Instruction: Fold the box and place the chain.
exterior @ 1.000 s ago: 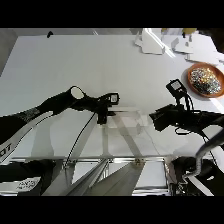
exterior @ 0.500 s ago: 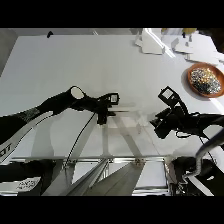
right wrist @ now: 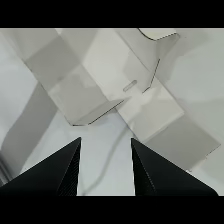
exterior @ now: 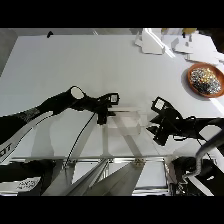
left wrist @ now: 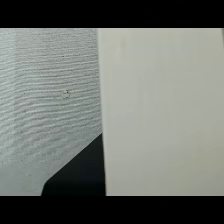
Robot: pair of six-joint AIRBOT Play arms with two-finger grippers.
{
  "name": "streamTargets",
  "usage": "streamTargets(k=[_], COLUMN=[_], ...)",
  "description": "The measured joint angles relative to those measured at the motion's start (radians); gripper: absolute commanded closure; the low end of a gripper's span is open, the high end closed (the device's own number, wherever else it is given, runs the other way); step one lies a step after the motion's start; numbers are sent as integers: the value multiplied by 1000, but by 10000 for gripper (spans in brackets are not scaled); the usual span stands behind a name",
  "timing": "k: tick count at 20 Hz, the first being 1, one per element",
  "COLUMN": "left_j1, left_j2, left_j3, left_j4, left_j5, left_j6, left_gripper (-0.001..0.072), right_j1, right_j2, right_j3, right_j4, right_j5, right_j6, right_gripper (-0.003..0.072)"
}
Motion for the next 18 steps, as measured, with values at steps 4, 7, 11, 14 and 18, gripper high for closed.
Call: streamTargets(k=[4,7,11,14,18], left_j1=[0,0,0,0,0], left_j2=[0,0,0,0,0], left_j3=[0,0,0,0,0], left_j4=[0,0,0,0,0], left_j5=[0,0,0,0,0], left_j6=[0,0,0,0,0], left_gripper=[697,697,697,697,697], right_j1=[0,2,69,154,213], right_j2=[-31,-69,-90,-88,-98], right_j3=[-10,-21,-79,-142,-194], right_j4=[49,84,106,92,69], right_j5=[2,5,-42,-148,-337], right_j6=[-132,-267,-448,-520,-559], right_gripper=[396,228,0,0,0])
